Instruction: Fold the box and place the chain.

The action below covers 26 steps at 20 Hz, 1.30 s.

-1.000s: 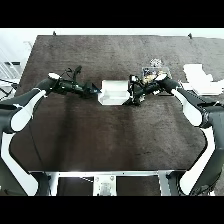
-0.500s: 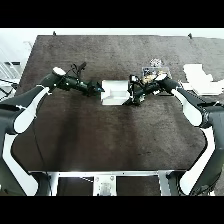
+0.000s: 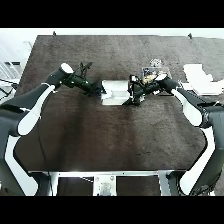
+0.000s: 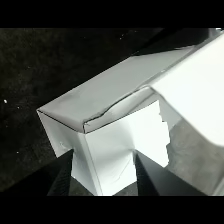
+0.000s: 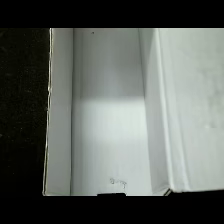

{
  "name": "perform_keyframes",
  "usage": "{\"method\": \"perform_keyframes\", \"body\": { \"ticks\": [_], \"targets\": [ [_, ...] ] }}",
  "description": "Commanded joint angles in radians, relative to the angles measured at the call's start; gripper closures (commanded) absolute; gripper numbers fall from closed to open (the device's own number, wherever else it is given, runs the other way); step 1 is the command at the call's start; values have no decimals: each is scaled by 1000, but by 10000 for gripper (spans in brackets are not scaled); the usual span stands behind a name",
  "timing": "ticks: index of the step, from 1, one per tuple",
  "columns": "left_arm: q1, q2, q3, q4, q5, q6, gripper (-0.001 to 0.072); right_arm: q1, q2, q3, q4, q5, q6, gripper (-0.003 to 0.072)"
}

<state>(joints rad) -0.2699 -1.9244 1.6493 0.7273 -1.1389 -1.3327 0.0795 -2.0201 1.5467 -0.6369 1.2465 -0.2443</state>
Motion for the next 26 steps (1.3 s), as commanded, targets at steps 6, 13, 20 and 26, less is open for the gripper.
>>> {"method": "perform_keyframes", "body": {
  "ticks": [6, 13, 20, 26],
  "targets": [
    [-89, 1, 106, 267, 3, -219, 252, 0, 0, 0, 0, 0, 0, 102],
    [-147, 0, 120, 401, 5, -345, 252, 0, 0, 0, 0, 0, 0, 102],
    [-196, -2, 147, 552, 4, -426, 253, 0, 0, 0, 0, 0, 0, 102],
    [-225, -3, 167, 628, -23, -476, 294, 0, 0, 0, 0, 0, 0, 102]
  ]
}}
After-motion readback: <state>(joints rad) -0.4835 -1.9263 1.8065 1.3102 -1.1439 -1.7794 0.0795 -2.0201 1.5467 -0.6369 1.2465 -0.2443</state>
